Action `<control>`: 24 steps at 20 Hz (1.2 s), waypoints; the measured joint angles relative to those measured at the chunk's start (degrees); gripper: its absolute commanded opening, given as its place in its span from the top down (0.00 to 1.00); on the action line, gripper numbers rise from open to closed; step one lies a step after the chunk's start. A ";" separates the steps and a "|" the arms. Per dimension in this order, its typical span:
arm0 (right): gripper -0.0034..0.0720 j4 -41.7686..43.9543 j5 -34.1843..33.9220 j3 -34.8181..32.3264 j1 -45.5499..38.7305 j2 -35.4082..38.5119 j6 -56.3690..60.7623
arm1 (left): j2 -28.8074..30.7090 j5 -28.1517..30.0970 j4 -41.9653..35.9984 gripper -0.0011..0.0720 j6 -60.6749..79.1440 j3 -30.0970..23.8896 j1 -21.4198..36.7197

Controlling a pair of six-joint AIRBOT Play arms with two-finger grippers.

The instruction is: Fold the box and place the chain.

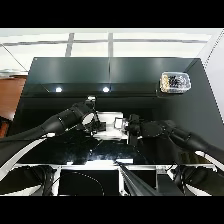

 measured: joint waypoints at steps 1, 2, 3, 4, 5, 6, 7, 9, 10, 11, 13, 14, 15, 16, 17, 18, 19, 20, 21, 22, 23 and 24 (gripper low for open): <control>0.88 -1.66 -1.01 0.00 -1.29 1.22 2.64 | 0.00 0.00 0.00 0.95 0.00 0.00 0.00; 0.88 -3.02 -2.43 0.04 -2.86 2.56 5.55 | 0.00 0.00 0.00 0.95 0.00 0.00 -0.02; 0.88 -3.96 -3.80 0.09 -4.57 3.89 8.35 | 0.00 0.00 0.00 0.95 0.00 0.00 0.00; 0.88 -4.63 -5.33 0.17 -6.71 5.42 11.76 | 0.00 0.00 0.00 0.95 0.02 0.00 0.00; 0.94 -5.20 -6.67 0.26 -8.87 6.91 15.26 | 0.00 0.00 0.00 0.95 0.02 0.00 0.00; 0.93 -5.62 -7.82 0.31 -11.30 8.33 19.23 | 0.00 0.00 0.00 0.95 0.02 0.00 0.00; 0.93 -5.84 -8.72 0.35 -14.19 9.77 24.09 | 0.00 0.00 0.00 0.95 0.02 0.00 0.00; 0.93 -6.34 -11.30 0.37 -20.24 11.74 33.70 | 0.00 0.00 0.00 0.95 0.02 0.00 0.00; 0.93 -6.40 -12.63 0.28 -23.10 12.24 38.86 | 0.00 0.00 0.00 0.95 0.02 0.00 0.00; 0.93 -6.56 -14.43 -0.09 -25.90 12.46 44.87 | 0.00 0.00 0.00 0.95 0.02 0.00 0.00; 0.92 -6.54 -17.77 -1.44 -29.57 12.33 55.63 | 0.00 0.00 0.00 0.95 0.04 0.00 0.00; 0.92 -6.32 -19.19 -2.36 -30.73 11.82 59.78 | 0.00 0.00 0.00 0.95 0.04 0.00 0.00; 0.92 -5.53 -20.22 -3.19 -31.50 11.06 62.73 | 0.00 -0.02 0.00 0.95 0.04 0.00 0.00; 0.92 -4.59 -21.03 -3.96 -32.06 10.05 64.94 | 0.00 -0.02 0.00 0.95 0.04 0.00 0.00; 0.92 -3.39 -21.75 -4.63 -32.30 8.61 66.75 | 0.00 -0.02 0.00 0.95 0.04 0.00 0.00; 0.92 -2.12 -22.08 -5.14 -31.98 6.95 68.13 | 0.00 -0.02 -0.09 0.95 0.07 0.00 0.00; 0.92 -0.83 -22.10 -5.49 -31.10 5.27 68.96 | 0.00 -0.02 -0.22 0.95 0.11 0.00 0.00; 0.92 0.87 -21.94 -5.73 -29.62 3.48 69.13 | 0.00 -0.02 -0.42 0.95 0.17 0.00 0.00; 0.92 2.49 -21.73 -5.88 -28.06 2.01 69.20 | 0.00 -0.04 -0.61 0.95 0.17 0.00 0.00; 0.92 4.57 -20.94 -5.92 -26.40 0.76 69.05 | 0.00 -0.04 -0.74 0.95 0.17 0.00 0.00; 0.92 6.25 -20.15 -6.05 -25.09 -0.11 68.98 | -0.02 -0.07 -0.87 0.95 0.17 0.00 0.00; 0.92 7.41 -19.32 -6.12 -23.98 -0.76 68.83 | 0.00 -0.07 -1.01 0.95 0.15 0.00 0.00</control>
